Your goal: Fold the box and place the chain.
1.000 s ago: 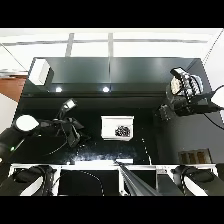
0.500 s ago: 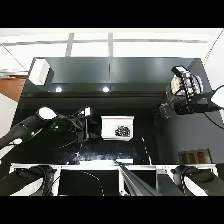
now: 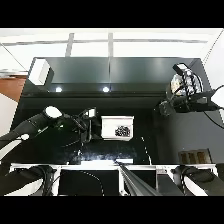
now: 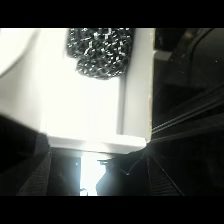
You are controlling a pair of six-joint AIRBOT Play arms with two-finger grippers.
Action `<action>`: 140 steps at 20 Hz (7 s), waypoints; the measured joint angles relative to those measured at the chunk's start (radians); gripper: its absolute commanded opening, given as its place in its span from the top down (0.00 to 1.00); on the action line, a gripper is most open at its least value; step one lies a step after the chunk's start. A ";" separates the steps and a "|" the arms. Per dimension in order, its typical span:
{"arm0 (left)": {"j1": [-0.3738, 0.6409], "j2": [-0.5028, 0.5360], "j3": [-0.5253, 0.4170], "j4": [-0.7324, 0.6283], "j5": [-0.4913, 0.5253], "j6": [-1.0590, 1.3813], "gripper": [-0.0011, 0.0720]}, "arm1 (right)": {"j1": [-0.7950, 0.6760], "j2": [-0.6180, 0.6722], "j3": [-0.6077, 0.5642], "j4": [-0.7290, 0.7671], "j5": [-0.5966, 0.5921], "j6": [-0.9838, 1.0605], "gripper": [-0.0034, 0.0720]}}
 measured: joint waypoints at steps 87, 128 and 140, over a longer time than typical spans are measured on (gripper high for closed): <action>-0.129 -0.040 0.035 -0.007 0.117 0.046 0.36 | 0.145 -0.265 -0.031 0.435 0.003 -0.925 0.02; -0.129 -0.040 0.035 -0.007 0.117 0.044 0.36 | 0.273 -0.264 -0.149 0.436 -0.133 -1.039 0.64; -0.130 -0.040 0.035 -0.006 0.112 0.048 0.36 | 0.269 -0.251 -0.187 0.427 -0.152 -0.966 0.64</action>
